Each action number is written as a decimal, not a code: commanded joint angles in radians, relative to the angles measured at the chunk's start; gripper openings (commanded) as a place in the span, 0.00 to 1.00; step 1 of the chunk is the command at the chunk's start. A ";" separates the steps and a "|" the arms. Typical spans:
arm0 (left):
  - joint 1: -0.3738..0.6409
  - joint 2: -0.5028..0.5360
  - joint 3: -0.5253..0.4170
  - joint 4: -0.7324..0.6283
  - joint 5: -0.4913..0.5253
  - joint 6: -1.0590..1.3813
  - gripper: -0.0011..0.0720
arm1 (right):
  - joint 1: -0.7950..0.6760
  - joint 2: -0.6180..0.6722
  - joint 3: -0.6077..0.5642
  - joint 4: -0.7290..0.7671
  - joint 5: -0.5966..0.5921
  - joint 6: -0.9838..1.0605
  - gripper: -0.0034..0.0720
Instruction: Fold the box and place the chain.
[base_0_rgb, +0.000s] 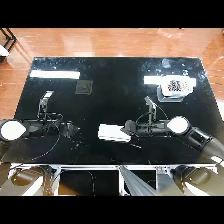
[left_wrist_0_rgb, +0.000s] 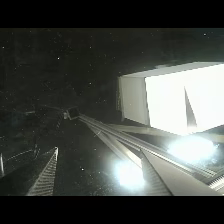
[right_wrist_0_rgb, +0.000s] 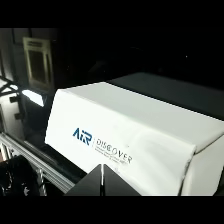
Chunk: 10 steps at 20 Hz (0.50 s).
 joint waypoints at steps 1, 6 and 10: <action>0.000 -0.012 0.000 0.000 0.003 0.000 0.86 | 0.003 -0.033 -0.002 0.031 -0.018 -0.030 0.08; 0.000 -0.031 0.000 -0.001 0.002 0.000 0.86 | 0.003 -0.033 -0.002 0.086 -0.007 -0.050 0.08; 0.000 -0.031 0.000 -0.002 0.003 0.000 0.86 | 0.003 -0.033 -0.002 0.090 0.018 -0.063 0.08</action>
